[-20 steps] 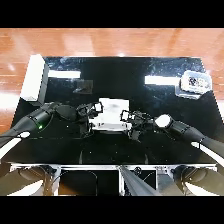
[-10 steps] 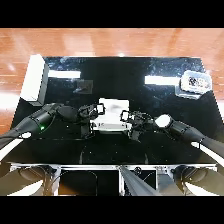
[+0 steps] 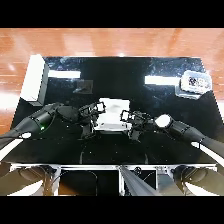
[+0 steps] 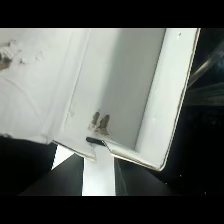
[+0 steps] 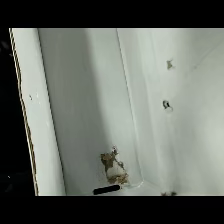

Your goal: Fold the box and place the chain.

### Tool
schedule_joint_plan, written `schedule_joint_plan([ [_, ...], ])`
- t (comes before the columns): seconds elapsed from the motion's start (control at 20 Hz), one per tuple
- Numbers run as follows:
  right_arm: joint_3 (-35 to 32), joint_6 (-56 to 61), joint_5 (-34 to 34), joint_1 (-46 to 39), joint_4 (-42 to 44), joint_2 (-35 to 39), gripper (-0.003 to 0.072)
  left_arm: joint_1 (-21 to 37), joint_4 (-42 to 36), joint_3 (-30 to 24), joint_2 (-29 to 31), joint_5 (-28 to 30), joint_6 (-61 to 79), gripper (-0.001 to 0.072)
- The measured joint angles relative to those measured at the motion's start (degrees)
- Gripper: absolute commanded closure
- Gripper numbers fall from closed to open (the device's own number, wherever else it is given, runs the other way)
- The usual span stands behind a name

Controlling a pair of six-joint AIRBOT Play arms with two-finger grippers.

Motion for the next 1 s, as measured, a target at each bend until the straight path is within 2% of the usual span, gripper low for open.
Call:
schedule_joint_plan([
  [0.9, 0.0, 0.02, -0.07, 0.0, 0.02, 0.0, 0.0075, -2.49, -2.12, 0.0, -0.98, -4.96, 0.0, 0.0415],
  [1.0, 0.0, 0.02, -0.04, 0.0, 0.02, 0.0, 0.0075, -2.62, -2.14, 0.0, -1.01, -5.11, -0.02, 0.0371],
])
